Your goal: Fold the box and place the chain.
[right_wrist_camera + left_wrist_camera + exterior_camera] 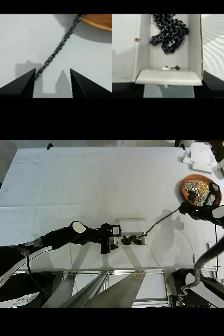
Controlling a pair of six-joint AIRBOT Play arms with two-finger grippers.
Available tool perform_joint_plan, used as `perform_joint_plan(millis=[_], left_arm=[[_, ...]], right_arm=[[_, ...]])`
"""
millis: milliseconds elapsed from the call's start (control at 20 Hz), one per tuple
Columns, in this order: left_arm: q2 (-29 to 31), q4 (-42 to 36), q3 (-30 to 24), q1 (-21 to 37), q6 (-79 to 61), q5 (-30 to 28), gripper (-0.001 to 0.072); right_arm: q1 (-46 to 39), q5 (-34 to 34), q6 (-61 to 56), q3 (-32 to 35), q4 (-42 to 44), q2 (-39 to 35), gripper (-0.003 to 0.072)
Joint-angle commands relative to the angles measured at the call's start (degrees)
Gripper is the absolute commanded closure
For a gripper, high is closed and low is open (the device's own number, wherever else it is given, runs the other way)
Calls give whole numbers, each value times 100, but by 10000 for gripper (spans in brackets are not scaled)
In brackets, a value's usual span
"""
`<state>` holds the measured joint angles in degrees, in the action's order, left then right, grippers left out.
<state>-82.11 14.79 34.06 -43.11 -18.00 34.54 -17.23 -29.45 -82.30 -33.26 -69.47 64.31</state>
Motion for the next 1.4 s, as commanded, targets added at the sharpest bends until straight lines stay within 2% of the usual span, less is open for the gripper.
perform_joint_plan(millis=[0,300,600,650,700,800,900,950,1150,1250,1350], left_arm=[[4,2,0,4,0,-2,394],[4,2,0,4,0,0,394],[4,2,0,4,0,-2,394],[4,2,0,4,0,0,394],[4,4,0,4,0,-2,394],[4,2,0,4,0,0,394],[4,2,0,4,0,-2,394],[4,2,0,4,0,-2,394],[4,4,0,4,0,-2,394],[4,4,0,4,0,0,394],[4,2,0,4,0,0,394]], right_arm=[[-127,975,-223,-2,-52,693,210],[-127,2044,-343,-9,-33,1049,240],[-118,2218,-317,-72,-33,1204,311],[-83,2227,-315,-72,-35,1248,399],[-28,2227,-315,-72,-35,1298,450],[160,2247,-317,-72,-35,1421,497],[363,2323,-317,-72,-35,1434,671],[461,2389,-306,-72,-42,1390,671],[876,2275,415,-72,-61,769,672],[1005,1832,579,-72,-59,157,672],[1099,1058,588,-72,-57,-555,672]])
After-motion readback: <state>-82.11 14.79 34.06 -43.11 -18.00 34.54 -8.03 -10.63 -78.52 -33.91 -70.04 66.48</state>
